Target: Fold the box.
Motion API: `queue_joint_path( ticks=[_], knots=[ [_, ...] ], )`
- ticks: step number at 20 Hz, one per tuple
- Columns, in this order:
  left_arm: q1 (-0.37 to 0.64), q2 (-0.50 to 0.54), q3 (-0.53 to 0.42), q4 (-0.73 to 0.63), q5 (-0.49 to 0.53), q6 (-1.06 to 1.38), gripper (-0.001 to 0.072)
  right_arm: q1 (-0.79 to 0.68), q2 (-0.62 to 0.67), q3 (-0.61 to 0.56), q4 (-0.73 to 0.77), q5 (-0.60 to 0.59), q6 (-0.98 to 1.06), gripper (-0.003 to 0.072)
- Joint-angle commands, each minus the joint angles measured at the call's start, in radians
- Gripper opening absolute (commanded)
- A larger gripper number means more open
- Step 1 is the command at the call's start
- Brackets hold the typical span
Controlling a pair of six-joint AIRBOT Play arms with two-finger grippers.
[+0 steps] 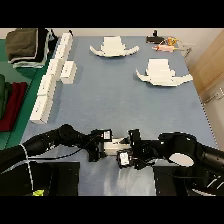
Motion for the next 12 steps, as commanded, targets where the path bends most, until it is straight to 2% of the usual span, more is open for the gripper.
queue_joint_path(
  ticks=[1,2,4,5,6,12],
  knots=[
    [0.000,0.000,0.000,0.000,0.000,0.000,0.0523,0.000,0.055,0.001,0.006,-0.021,0.048,0.0418],
    [0.000,0.000,0.000,0.000,0.000,0.000,0.0523,-0.001,0.062,0.001,0.006,-0.029,0.115,0.0343],
    [0.000,0.000,0.000,0.000,0.000,0.000,0.0523,-0.011,0.056,0.001,0.002,-0.035,0.288,0.0107],
    [0.000,0.000,0.000,0.000,0.000,0.000,0.0523,-0.021,0.044,0.000,0.002,-0.034,0.339,0.0035],
    [0.000,0.000,0.000,0.000,0.000,0.000,0.0523,-0.027,0.031,0.000,0.005,-0.036,0.365,0.0002],
    [0.000,0.000,0.000,0.000,0.000,0.000,0.0523,-0.031,-0.031,-0.031,0.094,-0.088,0.377,0.0002]
  ],
)
